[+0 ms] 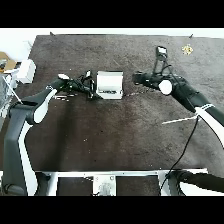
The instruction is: Fold the box and place the chain.
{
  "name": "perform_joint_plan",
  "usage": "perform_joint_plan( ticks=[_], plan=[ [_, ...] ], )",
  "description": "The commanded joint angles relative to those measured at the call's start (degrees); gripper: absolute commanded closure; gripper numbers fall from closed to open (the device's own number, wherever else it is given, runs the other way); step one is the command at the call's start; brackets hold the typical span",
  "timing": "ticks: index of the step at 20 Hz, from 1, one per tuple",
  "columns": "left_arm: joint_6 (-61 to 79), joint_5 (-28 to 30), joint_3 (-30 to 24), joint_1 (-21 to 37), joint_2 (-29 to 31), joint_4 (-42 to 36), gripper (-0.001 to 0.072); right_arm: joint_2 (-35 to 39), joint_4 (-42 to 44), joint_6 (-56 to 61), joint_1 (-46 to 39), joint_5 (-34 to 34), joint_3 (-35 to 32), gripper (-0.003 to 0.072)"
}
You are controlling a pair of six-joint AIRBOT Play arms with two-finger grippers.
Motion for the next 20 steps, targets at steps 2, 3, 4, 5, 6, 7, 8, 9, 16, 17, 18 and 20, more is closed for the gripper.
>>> perform_joint_plan(
  ticks=[2,3,4,5,6,7,8,9,16,17,18,20],
  plan=[
    [0.02,0.0,0.07,0.0,-0.02,0.0,0.0484,-1.33,0.63,0.11,-6.93,-2.84,-6.05,0.037],
    [0.02,0.02,0.07,0.0,-0.02,0.02,0.0484,-2.82,1.92,0.11,-7.82,-4.26,-6.69,0.0368],
    [0.02,0.02,0.07,0.0,-0.02,0.02,0.0484,-4.81,3.85,0.07,-8.74,-5.38,-6.71,0.0349],
    [0.02,0.02,0.07,0.0,-0.02,0.02,0.0484,-6.54,5.01,0.09,-9.27,-6.97,-6.71,0.035],
    [0.02,0.02,0.07,0.0,-0.02,0.02,0.0484,-8.15,6.21,0.07,-9.42,-8.83,-6.67,0.0351],
    [0.02,0.02,0.07,0.0,-0.02,0.02,0.0484,-9.44,6.34,0.09,-9.42,-9.81,-6.23,0.035],
    [0.02,0.02,0.07,0.0,-0.02,0.02,0.0484,-10.95,6.82,0.09,-9.42,-9.97,-5.42,0.0351],
    [0.02,0.02,0.07,0.0,-0.02,0.02,0.0484,-12.13,7.21,0.09,-9.42,-9.94,-4.7,0.0351],
    [0.02,0.0,0.07,0.0,-0.02,0.02,0.0484,-15.37,7.17,0.07,-9.64,-9.64,-3.32,0.0351],
    [0.02,-0.02,0.07,0.0,-0.02,0.02,0.0484,-15.39,7.17,0.09,-9.81,-9.7,-3.32,0.035],
    [0.02,0.0,0.07,0.0,-0.02,0.02,0.0484,-15.45,7.19,0.09,-10.12,-10.47,-3.32,0.0351],
    [0.02,0.0,0.07,0.0,-0.02,0.02,0.0484,-15.56,7.26,0.09,-10.12,-13.88,-3.32,0.0352]
  ],
)
